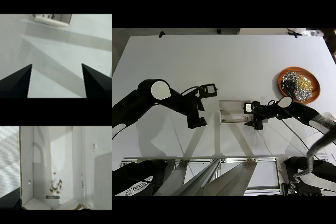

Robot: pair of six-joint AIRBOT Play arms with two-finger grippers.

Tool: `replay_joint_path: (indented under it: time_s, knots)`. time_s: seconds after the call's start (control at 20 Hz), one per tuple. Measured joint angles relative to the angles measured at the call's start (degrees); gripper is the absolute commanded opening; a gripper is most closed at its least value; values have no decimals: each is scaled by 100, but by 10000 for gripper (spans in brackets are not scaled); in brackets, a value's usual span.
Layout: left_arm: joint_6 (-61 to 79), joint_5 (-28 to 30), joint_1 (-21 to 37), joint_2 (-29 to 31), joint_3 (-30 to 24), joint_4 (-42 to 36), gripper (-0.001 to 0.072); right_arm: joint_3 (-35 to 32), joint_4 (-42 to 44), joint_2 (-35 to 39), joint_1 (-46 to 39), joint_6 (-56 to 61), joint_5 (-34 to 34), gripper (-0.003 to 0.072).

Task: Fold the box and place the chain.

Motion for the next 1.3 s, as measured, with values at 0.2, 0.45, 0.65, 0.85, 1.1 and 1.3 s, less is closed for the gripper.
replay_joint_path:
  time_s: [0.2, 0.45, 0.65, 0.85, 1.1, 1.3]
  knots:
    - [2083, 404, 413, -424, -457, -890, 705, 0, 0, 0, 0, 0, 0, 335]
    - [4052, 918, 540, -1128, -597, -1814, 707, 0, 0, 0, 0, 0, 0, 335]
    - [4929, 1119, 557, -1453, -621, -2186, 708, 0, 2, 0, 0, 0, 0, 335]
    - [5484, 1309, 553, -1611, -625, -2780, 709, 0, 2, 0, 0, 0, 0, 335]
    - [5729, 1471, 409, -1832, -627, -3115, 709, 0, 2, 0, 0, 0, 0, 335]
    - [5779, 1572, 271, -1991, -627, -3226, 709, 0, 0, 0, 0, 0, 0, 335]
